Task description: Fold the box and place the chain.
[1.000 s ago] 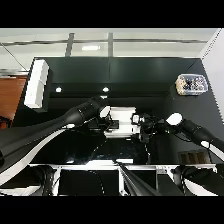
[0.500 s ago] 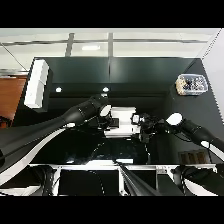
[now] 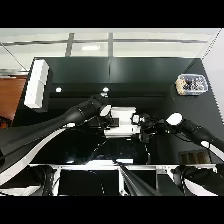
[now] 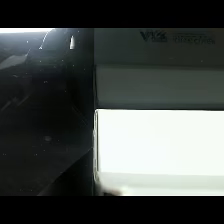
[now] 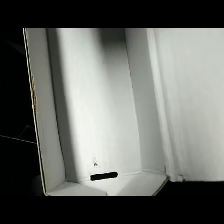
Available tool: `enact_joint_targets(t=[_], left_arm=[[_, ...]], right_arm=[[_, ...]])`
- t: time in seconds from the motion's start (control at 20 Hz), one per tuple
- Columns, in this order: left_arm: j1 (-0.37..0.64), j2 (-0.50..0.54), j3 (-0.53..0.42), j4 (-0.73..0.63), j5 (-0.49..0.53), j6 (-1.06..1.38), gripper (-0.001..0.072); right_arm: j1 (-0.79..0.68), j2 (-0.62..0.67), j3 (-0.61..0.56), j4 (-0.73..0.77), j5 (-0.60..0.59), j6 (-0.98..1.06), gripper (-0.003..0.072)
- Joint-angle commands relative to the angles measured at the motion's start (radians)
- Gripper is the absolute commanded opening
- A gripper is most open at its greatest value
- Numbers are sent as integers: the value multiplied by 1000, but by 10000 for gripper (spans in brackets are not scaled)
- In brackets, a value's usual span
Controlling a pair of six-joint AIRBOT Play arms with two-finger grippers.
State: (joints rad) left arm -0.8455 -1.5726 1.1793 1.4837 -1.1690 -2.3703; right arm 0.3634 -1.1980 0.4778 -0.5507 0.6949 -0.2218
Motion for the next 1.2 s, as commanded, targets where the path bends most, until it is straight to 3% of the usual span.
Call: enact_joint_targets(t=[0.0,0.05,0.1,0.55,0.6,0.65,0.75,0.8,0.85,0.9,1.15], left_arm=[[1,-1,1,0,15,8,25],[2,-1,1,1,10,14,25],[5,-1,1,0,8,19,25],[14,0,1,0,8,69,26],[14,0,1,-1,8,69,26],[14,0,1,-2,8,69,26],[14,0,1,-5,8,69,26],[14,0,1,-8,8,69,26],[14,0,1,-8,8,69,26],[14,-1,1,-8,8,71,26],[14,-1,1,-8,12,70,26]], right_arm=[[0,0,0,-1,0,1,405],[0,0,0,0,0,8,513],[0,2,2,1,0,22,720],[-3,140,7,-229,46,87,720],[-2,140,7,-236,53,86,652],[-2,140,7,-236,55,86,652],[0,138,7,-232,53,83,483],[0,137,7,-224,53,83,483],[0,137,7,-203,53,84,427],[0,137,7,-158,53,83,254],[0,103,-13,28,53,87,241]])
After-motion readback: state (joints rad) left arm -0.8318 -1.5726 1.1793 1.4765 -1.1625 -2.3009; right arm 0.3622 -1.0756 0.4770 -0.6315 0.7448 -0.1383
